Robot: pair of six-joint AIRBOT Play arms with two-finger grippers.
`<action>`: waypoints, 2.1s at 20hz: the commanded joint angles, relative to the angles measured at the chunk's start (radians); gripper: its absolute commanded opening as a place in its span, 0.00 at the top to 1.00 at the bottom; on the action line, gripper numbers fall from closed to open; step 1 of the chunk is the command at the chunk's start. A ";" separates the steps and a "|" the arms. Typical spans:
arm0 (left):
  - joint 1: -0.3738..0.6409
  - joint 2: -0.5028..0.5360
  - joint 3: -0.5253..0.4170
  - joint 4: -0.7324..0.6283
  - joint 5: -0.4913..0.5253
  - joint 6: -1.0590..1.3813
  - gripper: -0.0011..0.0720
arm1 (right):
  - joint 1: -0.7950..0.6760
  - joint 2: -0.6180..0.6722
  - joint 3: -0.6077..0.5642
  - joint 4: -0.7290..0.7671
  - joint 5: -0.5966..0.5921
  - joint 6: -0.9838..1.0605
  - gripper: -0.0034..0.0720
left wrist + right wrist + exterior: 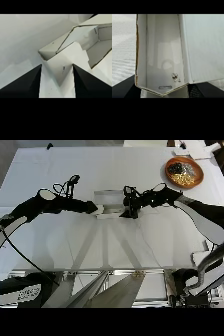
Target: Fold the box and place the chain.
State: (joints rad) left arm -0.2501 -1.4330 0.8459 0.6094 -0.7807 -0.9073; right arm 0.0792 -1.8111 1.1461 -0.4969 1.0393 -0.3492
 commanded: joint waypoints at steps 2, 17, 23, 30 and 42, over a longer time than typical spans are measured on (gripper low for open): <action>-0.034 0.001 0.000 -0.002 0.042 -0.062 0.34 | 0.001 0.000 0.000 0.000 0.000 0.000 0.26; -0.057 0.000 0.000 0.104 0.097 -0.131 0.39 | 0.001 0.000 0.000 0.000 0.000 0.000 0.26; -0.057 0.000 0.000 0.114 0.101 -0.131 0.39 | 0.001 0.000 0.000 0.000 0.000 0.000 0.26; -0.057 0.000 0.000 0.219 0.086 -0.149 0.39 | 0.001 0.000 0.000 0.000 0.000 0.000 0.26; -0.137 -0.107 0.163 0.394 -0.086 -0.376 0.39 | 0.001 0.000 0.000 0.000 0.000 0.000 0.26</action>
State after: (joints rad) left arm -0.3595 -1.4998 0.9646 0.9504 -0.7910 -1.1896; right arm 0.0795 -1.8111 1.1461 -0.5007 1.0409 -0.3492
